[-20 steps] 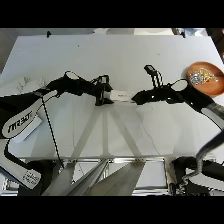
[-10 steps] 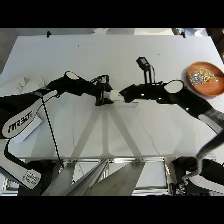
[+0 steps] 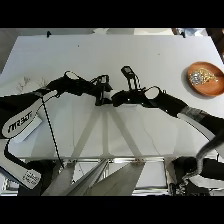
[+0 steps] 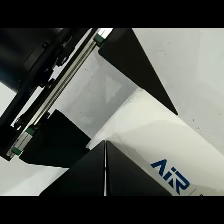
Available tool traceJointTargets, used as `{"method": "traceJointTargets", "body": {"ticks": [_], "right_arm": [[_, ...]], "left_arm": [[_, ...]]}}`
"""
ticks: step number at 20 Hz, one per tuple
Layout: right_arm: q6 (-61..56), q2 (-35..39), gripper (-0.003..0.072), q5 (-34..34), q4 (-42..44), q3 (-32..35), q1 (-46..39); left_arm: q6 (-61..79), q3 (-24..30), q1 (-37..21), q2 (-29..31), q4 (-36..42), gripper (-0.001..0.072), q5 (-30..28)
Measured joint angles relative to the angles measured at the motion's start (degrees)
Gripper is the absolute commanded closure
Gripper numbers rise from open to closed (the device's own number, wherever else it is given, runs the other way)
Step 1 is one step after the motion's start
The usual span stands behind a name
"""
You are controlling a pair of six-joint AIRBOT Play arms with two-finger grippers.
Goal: Fold the box and place the chain.
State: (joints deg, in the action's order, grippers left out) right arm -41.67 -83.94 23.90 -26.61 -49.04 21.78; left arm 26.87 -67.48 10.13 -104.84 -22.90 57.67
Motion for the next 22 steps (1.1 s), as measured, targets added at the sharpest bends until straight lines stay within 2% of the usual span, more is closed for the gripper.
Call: {"method": "traceJointTargets", "body": {"ticks": [6, 12, 16, 22], "right_arm": [[-6.1, 0.5, 0.0679, -0.5, -8.2, -0.1, 0.3], [-7.5, 10.7, 0.0679, -4.6, -12.0, 0.0, -2.1], [-7.9, 18.3, 0.0678, -6.1, -17.0, 0.0, -9.2], [-8.0, 24.1, 0.0678, -3.5, -23.6, 0.0, -27.0]], "left_arm": [[0.1, 0.0, 0.0, 0.0, 0.0, 0.0690, 0.0], [0.1, 0.0, 0.0, 0.0, 0.0, 0.0690, 0.0], [0.1, 0.0, 0.0, 0.0, 0.0, 0.0690, 0.0], [0.1, 0.0, 0.0, 0.0, 0.0, 0.0690, 0.0]]}}
